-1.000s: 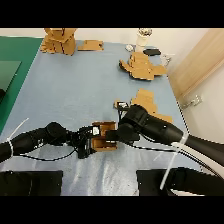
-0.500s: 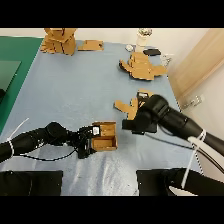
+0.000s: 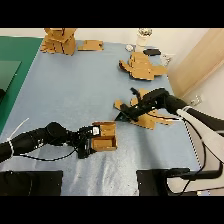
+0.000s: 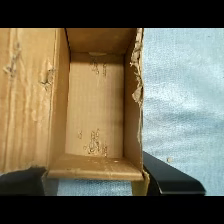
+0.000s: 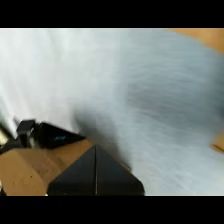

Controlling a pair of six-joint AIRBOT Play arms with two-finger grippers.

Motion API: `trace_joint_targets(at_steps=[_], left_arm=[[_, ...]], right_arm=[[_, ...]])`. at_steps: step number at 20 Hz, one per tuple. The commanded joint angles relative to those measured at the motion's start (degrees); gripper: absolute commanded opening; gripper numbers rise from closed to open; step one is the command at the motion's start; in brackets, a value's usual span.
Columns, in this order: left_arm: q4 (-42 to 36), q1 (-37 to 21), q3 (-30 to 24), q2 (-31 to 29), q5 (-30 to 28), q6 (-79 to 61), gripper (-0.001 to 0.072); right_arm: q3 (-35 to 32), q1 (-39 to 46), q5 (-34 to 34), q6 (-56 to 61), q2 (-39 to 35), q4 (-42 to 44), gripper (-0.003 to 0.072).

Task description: Fold the box.

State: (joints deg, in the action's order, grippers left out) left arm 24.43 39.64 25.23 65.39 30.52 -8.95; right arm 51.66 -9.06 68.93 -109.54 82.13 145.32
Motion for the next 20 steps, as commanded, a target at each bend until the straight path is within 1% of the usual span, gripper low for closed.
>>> trace_joint_targets(at_steps=[1, 3, 8, 12, 14, 17, 20], left_arm=[[0.0, 0.0, 0.0, -0.02, -0.13, -0.04, 0.0515], [0.0, 0.02, 0.0, -0.02, -0.07, -0.02, 0.0515], [0.0, 0.02, 0.0, -0.02, -0.09, -0.02, 0.0515], [0.0, 0.02, 0.0, -0.02, -0.11, -0.04, 0.0516], [0.0, 0.02, 0.0, -0.02, -0.09, -0.04, 0.0515], [0.0, 0.02, 0.0, -0.02, -0.11, -0.02, 0.0515], [0.0, 0.02, 0.0, -0.02, -0.11, -0.04, 0.0515]], right_arm=[[0.13, -2.4, 10.86, -20.61, 5.42, 9.9, 0.0006], [0.15, -6.45, 11.34, -24.81, 4.39, 9.29, 0.0006], [-0.11, -15.23, 6.43, -25.4, -2.01, -0.52, 0.0006], [-1.57, -20.5, 1.81, -25.33, -8.17, -6.12, 0.0006], [-3.8, -22.64, -3.26, -25.33, -11.47, -10.64, 0.0006], [-8.94, -26.84, -12.24, -26.58, -16.9, -15.8, 0.0006], [-15.08, -32.44, -25.16, -27.58, -24.09, -21.0, 0.0007]])
